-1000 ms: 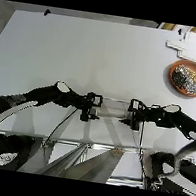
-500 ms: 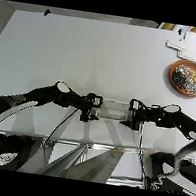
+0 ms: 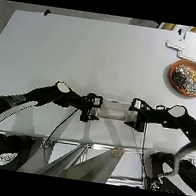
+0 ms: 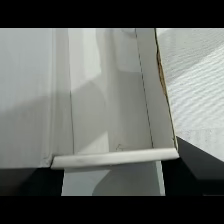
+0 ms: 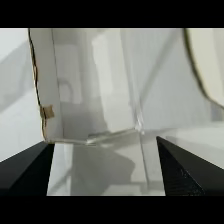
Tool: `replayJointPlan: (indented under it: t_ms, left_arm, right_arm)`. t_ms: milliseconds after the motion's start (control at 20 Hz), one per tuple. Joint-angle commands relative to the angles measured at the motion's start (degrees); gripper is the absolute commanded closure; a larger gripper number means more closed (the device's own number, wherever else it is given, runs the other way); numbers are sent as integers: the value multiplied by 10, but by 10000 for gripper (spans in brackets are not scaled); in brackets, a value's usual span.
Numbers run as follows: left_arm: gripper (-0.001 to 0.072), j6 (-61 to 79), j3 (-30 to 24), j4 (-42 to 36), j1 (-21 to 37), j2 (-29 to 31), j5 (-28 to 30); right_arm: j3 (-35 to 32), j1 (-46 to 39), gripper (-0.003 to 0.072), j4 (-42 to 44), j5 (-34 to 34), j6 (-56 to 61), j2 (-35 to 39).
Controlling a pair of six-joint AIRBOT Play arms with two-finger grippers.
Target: Fold the box and place the chain.
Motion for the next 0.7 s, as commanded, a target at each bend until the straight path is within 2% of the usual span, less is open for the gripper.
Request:
replayJointPlan:
  t_ms: [0, 150, 350, 450, 550, 650]
  left_arm:
    - [502, 0, 0, -1, 0, 0, 2]
    - [502, 0, 0, -1, 0, 0, 2]
    - [502, 0, 0, -1, 0, 0, 2]
    - [502, 0, 0, -1, 0, 0, 2]
    - [502, 0, 0, -1, 0, 0, 2]
    - [502, 0, 0, -1, 0, 0, 2]
  right_arm:
    - [1, 0, 2, -133, 20, 128, 83]
    - [1, 0, 40, -180, 82, 180, 153]
    - [1, 0, 41, -183, 158, 225, 241]
    - [1, 0, 44, -137, 176, 230, 272]
    - [1, 0, 51, -40, 188, 229, 282]
    - [0, 0, 187, 47, 156, 250, 282]
